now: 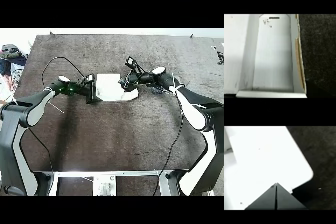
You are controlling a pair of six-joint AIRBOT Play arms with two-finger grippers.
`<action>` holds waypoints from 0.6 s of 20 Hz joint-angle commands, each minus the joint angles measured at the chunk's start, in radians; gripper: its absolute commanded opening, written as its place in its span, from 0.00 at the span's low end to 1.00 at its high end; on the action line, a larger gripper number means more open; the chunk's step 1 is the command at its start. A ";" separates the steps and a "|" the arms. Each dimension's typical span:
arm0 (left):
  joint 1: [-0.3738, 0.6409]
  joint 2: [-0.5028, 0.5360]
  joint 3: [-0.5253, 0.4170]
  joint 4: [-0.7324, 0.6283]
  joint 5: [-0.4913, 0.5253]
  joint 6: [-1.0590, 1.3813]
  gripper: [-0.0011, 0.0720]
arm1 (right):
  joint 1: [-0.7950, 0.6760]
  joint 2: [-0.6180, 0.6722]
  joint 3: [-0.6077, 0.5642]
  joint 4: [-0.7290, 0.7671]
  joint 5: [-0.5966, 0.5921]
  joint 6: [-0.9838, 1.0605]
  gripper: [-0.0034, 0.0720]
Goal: Fold the box and place the chain.
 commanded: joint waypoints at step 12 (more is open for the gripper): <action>0.001 0.000 0.000 0.000 0.001 0.001 0.24 | -0.037 0.183 0.000 -0.227 0.219 0.183 0.06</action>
